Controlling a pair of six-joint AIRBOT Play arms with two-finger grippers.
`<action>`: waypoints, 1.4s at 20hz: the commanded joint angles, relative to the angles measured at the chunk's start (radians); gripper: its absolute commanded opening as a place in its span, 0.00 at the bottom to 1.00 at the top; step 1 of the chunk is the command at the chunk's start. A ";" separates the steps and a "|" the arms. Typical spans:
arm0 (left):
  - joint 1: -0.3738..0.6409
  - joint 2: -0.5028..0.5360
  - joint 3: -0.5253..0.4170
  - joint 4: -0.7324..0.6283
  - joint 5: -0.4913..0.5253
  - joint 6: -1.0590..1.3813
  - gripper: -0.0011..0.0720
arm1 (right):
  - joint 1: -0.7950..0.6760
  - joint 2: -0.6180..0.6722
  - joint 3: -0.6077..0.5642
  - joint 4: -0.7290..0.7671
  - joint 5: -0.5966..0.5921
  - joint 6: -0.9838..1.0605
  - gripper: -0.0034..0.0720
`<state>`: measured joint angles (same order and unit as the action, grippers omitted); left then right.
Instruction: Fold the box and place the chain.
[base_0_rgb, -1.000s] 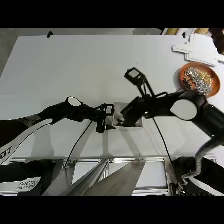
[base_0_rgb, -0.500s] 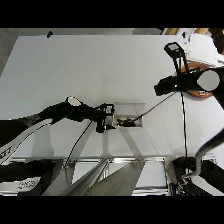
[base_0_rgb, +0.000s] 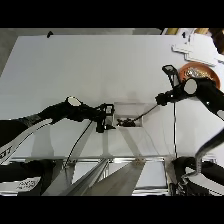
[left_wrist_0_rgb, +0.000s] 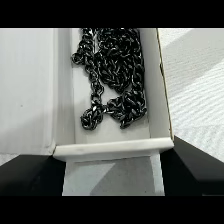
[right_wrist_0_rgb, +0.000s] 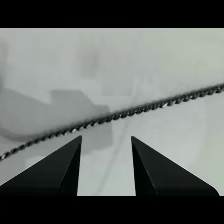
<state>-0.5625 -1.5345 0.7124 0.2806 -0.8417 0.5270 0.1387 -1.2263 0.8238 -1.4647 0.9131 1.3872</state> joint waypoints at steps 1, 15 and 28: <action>0.000 0.000 0.000 0.000 0.000 0.000 0.29 | -0.003 -0.044 -0.013 -0.005 -0.028 0.003 0.49; 0.000 0.000 0.000 0.000 0.000 0.000 0.29 | -0.003 -0.106 -0.013 -0.003 -0.068 0.005 0.48; 0.000 0.000 0.000 0.000 0.000 0.000 0.29 | -0.003 -0.120 -0.014 0.002 -0.036 0.003 0.07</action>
